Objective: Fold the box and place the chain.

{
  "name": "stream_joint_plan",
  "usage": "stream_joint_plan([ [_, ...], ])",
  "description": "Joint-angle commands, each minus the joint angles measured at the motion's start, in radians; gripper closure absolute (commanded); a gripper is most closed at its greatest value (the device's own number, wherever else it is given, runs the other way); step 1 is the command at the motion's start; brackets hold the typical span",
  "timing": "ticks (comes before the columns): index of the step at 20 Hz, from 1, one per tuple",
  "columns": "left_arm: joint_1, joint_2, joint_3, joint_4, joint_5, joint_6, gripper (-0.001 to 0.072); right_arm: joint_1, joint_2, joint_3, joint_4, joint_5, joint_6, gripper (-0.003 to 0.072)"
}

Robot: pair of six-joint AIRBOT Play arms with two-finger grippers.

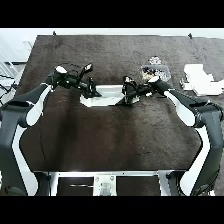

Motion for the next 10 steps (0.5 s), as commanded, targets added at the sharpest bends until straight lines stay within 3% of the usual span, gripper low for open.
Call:
stream_joint_plan([
  [1, 0.012, 0.002, 0.018, -0.014, -0.077, -0.005, 0.0261, 0.000, 0.000, 0.000, 0.000, 0.002, 0.000, 0.0204],
  [6, 0.073, 0.002, 0.079, -0.017, -0.229, -0.036, 0.0261, 0.000, -0.001, 0.000, 0.000, 0.002, 0.000, 0.0205],
  [7, 0.085, 0.002, 0.093, -0.017, -0.248, -0.045, 0.0294, 0.000, -0.001, 0.000, 0.000, 0.002, 0.000, 0.0204],
  [10, 0.116, 0.002, 0.151, -0.021, -0.349, -0.051, 0.0648, 0.000, -0.001, 0.000, 0.000, 0.002, 0.000, 0.0204],
])
